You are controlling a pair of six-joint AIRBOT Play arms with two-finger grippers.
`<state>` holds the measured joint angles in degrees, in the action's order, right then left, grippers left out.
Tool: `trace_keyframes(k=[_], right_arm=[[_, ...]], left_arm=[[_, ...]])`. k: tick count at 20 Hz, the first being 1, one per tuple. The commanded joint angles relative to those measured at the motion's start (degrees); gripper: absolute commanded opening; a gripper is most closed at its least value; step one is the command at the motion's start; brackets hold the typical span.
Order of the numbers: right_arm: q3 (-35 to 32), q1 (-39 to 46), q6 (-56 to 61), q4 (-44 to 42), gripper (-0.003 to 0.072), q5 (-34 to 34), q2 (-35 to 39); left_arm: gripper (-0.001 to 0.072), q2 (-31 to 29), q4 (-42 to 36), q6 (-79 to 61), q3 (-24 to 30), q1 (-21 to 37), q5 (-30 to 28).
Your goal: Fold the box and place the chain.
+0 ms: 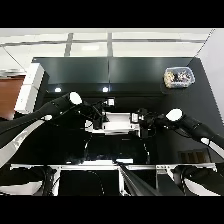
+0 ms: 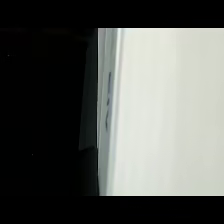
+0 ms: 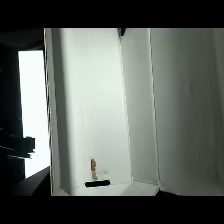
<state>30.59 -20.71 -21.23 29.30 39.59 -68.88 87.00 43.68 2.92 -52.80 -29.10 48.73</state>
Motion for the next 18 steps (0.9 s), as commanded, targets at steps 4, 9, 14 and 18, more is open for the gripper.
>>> trace_keyframes(k=[4, 9, 14, 18], right_arm=[[0.0, -0.7, 1.1, 2.0, 0.0702, -0.6, -1.2], [0.0, -0.7, 1.0, 2.4, 0.0702, -0.1, -2.1], [0.0, -0.7, 1.0, 2.3, 0.0702, -0.2, -2.5], [0.0, -0.7, 1.0, 2.3, 0.0701, -0.4, -2.5]], left_arm=[[0.0032, 0.0, 0.0, 0.0, 0.0, 0.0, -0.3], [0.0032, 0.0, 0.0, 0.0, 0.0, 0.0, -0.3], [0.0032, 0.0, 0.0, 0.0, 0.0, 0.0, -0.2], [0.0032, 0.0, 0.0, 0.0, 0.0, 0.0, -0.2]])
